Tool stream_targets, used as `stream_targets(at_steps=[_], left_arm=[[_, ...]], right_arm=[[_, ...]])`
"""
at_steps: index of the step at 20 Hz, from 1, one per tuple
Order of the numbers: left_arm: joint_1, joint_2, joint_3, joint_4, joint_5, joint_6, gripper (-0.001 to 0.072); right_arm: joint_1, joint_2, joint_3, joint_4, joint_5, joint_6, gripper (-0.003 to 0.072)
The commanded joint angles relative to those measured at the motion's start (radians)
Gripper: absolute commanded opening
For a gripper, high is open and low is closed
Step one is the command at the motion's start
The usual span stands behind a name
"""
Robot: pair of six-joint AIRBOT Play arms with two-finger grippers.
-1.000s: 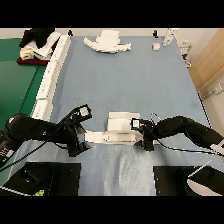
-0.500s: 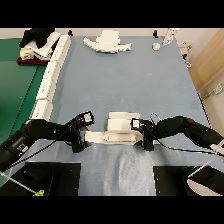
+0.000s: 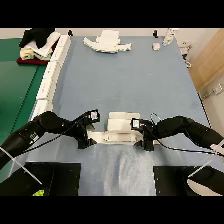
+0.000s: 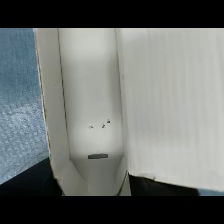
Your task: Fold the box.
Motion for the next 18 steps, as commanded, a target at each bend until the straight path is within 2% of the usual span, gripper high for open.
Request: stream_targets(at_steps=[1, 8, 11, 18], left_arm=[[0.001, -0.039, 0.018, -0.029, 0.025, 0.021, 0.0694], [0.001, -0.122, 0.018, -0.044, 0.072, 0.018, 0.0694], [0.001, -0.126, 0.018, -0.074, 0.074, 0.018, 0.0694], [0.001, -0.138, 0.018, -0.075, 0.074, 0.148, 0.0694]], right_arm=[[-0.001, 0.001, 0.000, 0.000, 0.000, 0.000, 0.0463], [-0.001, 0.001, 0.001, -0.005, 0.000, 0.000, 0.0462], [-0.001, 0.001, 0.001, -0.055, 0.058, 0.000, 0.0453], [-0.001, 0.001, 0.000, -0.057, 0.056, 0.000, 0.0453]])
